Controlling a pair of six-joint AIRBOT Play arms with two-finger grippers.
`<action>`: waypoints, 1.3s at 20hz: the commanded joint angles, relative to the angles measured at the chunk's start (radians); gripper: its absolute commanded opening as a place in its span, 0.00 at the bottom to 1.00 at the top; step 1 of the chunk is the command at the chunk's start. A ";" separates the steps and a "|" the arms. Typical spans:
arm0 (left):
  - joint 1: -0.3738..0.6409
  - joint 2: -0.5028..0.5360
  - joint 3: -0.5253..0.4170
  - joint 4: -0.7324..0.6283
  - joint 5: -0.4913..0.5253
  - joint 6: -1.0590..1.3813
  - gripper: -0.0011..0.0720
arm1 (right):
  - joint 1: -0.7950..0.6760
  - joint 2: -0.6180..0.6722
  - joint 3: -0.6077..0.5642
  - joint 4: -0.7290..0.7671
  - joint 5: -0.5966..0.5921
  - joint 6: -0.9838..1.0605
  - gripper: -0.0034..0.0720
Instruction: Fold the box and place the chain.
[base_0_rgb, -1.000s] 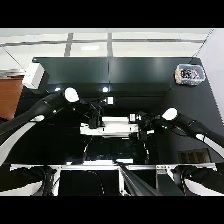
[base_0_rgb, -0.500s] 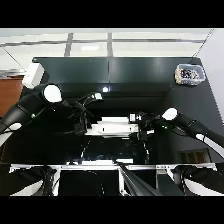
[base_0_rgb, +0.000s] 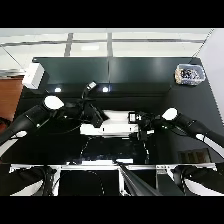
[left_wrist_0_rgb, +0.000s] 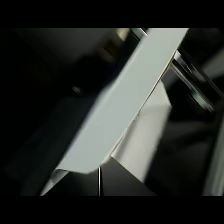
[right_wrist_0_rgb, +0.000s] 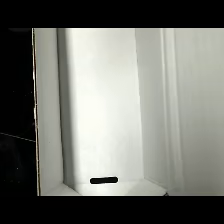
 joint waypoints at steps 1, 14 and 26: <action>0.002 -0.036 -0.013 -0.073 0.214 0.027 0.05 | 0.001 -0.001 0.000 0.000 0.000 0.000 0.37; 0.003 -0.145 -0.013 0.020 0.037 0.015 0.05 | 0.001 -0.001 0.000 0.000 -0.001 0.000 0.37; 0.096 0.288 -0.122 0.372 -0.003 0.053 0.05 | 0.001 -0.001 0.000 0.000 -0.003 0.000 0.37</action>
